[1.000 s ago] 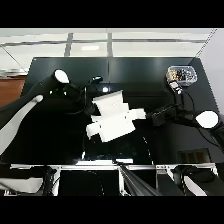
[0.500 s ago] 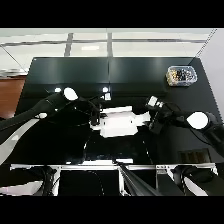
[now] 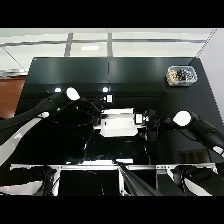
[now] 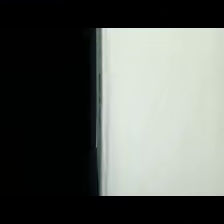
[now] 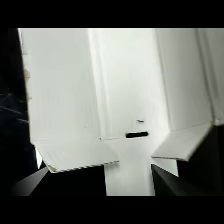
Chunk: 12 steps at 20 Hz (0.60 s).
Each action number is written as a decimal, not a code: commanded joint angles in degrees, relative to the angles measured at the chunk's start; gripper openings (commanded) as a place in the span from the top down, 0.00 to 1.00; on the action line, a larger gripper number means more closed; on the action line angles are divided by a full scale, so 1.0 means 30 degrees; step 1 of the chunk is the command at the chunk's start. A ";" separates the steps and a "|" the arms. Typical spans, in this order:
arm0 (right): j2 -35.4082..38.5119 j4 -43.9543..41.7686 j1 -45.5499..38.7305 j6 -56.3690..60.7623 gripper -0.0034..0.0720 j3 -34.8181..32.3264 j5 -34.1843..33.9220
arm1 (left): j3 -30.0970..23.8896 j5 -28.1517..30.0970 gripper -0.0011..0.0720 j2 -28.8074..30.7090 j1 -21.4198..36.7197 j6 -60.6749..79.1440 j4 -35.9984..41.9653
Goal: Fold the box and place the chain.
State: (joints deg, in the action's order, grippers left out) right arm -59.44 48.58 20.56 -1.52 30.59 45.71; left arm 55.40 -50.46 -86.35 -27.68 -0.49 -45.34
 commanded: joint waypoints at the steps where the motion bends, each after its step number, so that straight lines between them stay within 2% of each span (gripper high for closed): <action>1: -0.0474 -0.0692 0.0138 -0.1173 0.01 -0.0007 0.0627 | 0.0087 -0.0546 0.95 -0.0022 -0.0022 -0.0532 -0.0393; 9: -0.1472 -0.4707 0.0823 -0.1392 0.01 0.0007 0.0044 | 0.0590 -0.0787 0.95 -0.0022 -0.0087 -0.2572 -0.1596; 12: -0.1464 -0.4685 0.0291 -0.2266 0.01 0.0058 -0.0393 | 0.0590 -0.0831 0.95 -0.0022 -0.0095 -0.2565 -0.1617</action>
State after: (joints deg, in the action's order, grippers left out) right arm -63.57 36.80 22.15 -6.13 30.59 45.74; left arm 57.04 -52.77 -86.43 -27.92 -7.33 -49.30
